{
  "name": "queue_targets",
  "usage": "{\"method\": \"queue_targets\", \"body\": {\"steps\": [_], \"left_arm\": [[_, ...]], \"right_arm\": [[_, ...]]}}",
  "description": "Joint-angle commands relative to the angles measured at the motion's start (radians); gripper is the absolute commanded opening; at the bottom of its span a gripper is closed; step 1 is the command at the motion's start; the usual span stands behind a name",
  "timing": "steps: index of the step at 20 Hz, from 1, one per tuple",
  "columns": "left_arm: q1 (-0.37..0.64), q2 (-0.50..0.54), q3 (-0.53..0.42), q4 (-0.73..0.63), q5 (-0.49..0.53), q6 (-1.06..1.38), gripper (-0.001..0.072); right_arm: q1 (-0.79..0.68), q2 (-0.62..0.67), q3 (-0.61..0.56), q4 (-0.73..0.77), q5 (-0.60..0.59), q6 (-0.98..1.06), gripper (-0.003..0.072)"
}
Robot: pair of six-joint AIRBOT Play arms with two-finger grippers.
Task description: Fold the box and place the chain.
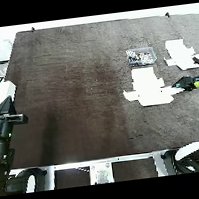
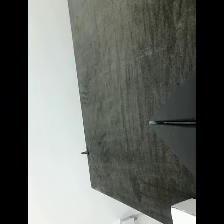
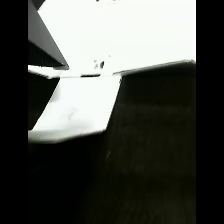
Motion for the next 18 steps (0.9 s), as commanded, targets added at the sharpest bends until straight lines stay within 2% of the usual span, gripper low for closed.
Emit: {"method": "queue_targets", "body": {"steps": [1, 2, 3, 4, 7, 11, 15, 18], "left_arm": [[0.0, 0.0, 0.0, 0.0, 0.0, 0.0, 0.0019], [0.0, 0.0, 0.0, 0.0, 0.0, 0.0, 0.0019], [0.0, 0.0, 0.0, 0.0, 0.0, 0.0, 0.0019], [0.0, 0.0, 0.0, 0.0, 0.0, 0.0, 0.0019], [0.0, 0.0, 0.0, 0.0, 0.0, 0.0, 0.0019], [0.0, 0.0, 0.0, 0.0, 0.001, 0.0, 0.0019], [0.0, 0.0, 0.0, 0.0, 0.0, 0.0, 0.0019], [0.0, 0.0, 0.0, 0.0, 0.001, 0.0, 0.0019]], "right_arm": [[0.036, -0.039, -0.002, 0.007, 0.036, -0.002, 0.0502], [0.041, -0.045, -0.004, 0.009, 0.035, -0.013, 0.0388], [0.043, -0.047, -0.006, 0.01, 0.035, -0.03, 0.0234], [0.043, -0.044, -0.009, 0.026, 0.041, -0.044, 0.0016], [0.043, 0.001, -0.061, 0.068, 0.053, -0.046, 0.0011], [0.075, 0.12, -0.292, 0.238, -0.01, -0.061, 0.0011], [0.209, 0.267, -0.54, 0.344, -0.151, -0.072, 0.0011], [0.346, 0.341, -0.657, 0.518, -0.237, -0.069, 0.0011]]}}
